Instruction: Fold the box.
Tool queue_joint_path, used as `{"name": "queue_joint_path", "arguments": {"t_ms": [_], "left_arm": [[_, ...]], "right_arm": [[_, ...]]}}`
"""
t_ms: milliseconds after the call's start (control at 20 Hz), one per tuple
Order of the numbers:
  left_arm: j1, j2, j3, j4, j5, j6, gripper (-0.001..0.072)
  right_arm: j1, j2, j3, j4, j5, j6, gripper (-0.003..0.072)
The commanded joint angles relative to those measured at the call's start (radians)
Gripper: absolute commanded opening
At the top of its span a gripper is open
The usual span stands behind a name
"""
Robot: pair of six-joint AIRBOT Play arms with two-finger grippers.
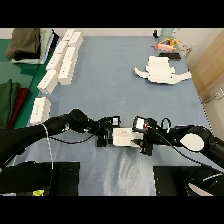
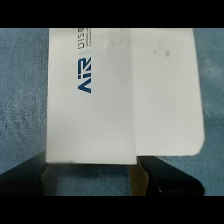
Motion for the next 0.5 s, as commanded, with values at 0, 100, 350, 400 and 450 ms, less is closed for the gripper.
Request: {"name": "queue_joint_path", "arguments": {"t_ms": [0,100,350,400,450], "left_arm": [[0.000,-0.001,0.001,0.000,-0.001,0.000,0.0423],[0.000,-0.001,0.001,0.000,0.000,0.000,0.0423],[0.000,-0.001,0.001,0.000,0.000,0.000,0.0423],[0.000,-0.001,0.001,0.000,0.000,0.000,0.0422],[0.000,-0.001,0.001,0.000,0.000,0.000,0.0423]], "right_arm": [[0.035,0.001,-0.001,-0.071,-0.035,-0.050,0.0485],[0.050,0.001,-0.001,-0.076,-0.040,-0.051,0.0485],[0.073,0.001,-0.001,-0.110,-0.043,-0.077,0.0550],[0.074,0.001,-0.001,-0.109,-0.045,-0.077,0.0551],[0.074,0.001,-0.001,-0.110,-0.045,-0.077,0.0550]]}}
